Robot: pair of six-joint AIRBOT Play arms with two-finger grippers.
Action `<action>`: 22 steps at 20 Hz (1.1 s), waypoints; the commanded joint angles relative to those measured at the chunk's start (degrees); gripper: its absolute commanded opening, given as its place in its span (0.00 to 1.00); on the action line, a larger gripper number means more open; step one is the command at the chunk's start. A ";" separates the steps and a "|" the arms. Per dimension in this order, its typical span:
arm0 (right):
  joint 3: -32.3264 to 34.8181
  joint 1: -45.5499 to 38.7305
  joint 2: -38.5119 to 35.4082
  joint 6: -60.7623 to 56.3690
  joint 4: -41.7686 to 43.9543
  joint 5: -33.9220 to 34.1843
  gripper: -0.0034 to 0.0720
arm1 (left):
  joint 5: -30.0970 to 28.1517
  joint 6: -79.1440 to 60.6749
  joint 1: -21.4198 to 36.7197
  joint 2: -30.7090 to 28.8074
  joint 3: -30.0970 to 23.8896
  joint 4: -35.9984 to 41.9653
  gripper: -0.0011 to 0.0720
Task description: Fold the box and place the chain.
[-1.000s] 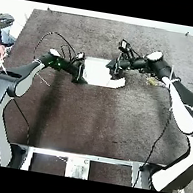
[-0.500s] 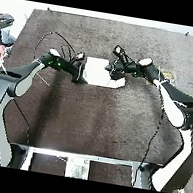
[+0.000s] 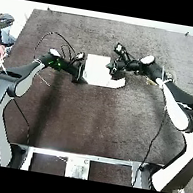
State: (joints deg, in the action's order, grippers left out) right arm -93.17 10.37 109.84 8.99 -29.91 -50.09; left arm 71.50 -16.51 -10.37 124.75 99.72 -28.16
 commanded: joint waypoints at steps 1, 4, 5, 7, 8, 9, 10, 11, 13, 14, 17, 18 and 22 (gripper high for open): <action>-0.02 -0.90 -4.85 -0.83 -0.15 -2.43 0.06 | -0.11 -0.02 0.02 -0.04 0.00 -0.02 0.66; -0.02 -1.86 -7.10 -2.08 -9.60 -11.39 0.14 | -0.15 -0.02 0.02 -0.04 0.00 -0.02 0.66; 0.09 -1.79 -7.04 -2.82 -14.99 -13.70 0.69 | -0.15 -0.02 0.00 -0.04 0.00 -0.02 0.66; 1.84 -1.09 -6.95 -4.00 -23.89 -13.92 1.00 | -0.13 -0.04 0.02 -0.04 0.00 -0.02 0.66; 3.13 -0.90 -6.95 -4.00 -25.64 -13.20 1.00 | -0.15 -0.02 0.02 -0.04 0.00 -0.02 0.66; 4.50 -0.87 -6.95 -3.98 -25.81 -12.35 1.00 | -0.13 -0.04 0.00 -0.04 0.00 -0.02 0.66; 5.62 -0.85 -6.95 -3.91 -25.77 -11.13 1.00 | -0.15 -0.02 0.02 -0.04 0.00 -0.02 0.66; 6.62 -0.85 -6.95 -3.91 -25.66 -9.49 1.00 | -0.15 -0.02 0.02 -0.04 0.00 -0.02 0.66; 7.98 -0.85 -6.95 -3.89 -24.00 -6.40 1.00 | -0.13 -0.02 0.00 -0.04 0.00 -0.02 0.66; 8.28 -0.85 -6.84 -3.85 -22.53 -5.64 0.99 | -0.13 -0.02 0.02 -0.04 0.00 -0.04 0.66; 8.31 -0.74 -5.62 -2.27 -18.21 -4.96 0.83 | -0.15 -0.02 0.02 -0.04 0.00 -0.04 0.66; 8.31 -0.66 -5.29 -1.88 -17.70 -4.94 0.83 | -0.13 -0.04 0.00 -0.04 0.00 -0.02 0.66; 8.31 0.42 -5.05 -1.86 -17.62 -4.87 0.83 | -0.15 -0.02 0.02 -0.04 0.00 -0.02 0.66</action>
State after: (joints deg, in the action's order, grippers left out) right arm -84.97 10.15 104.49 6.59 -48.40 -55.40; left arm 71.37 -16.53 -10.37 124.75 99.72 -28.18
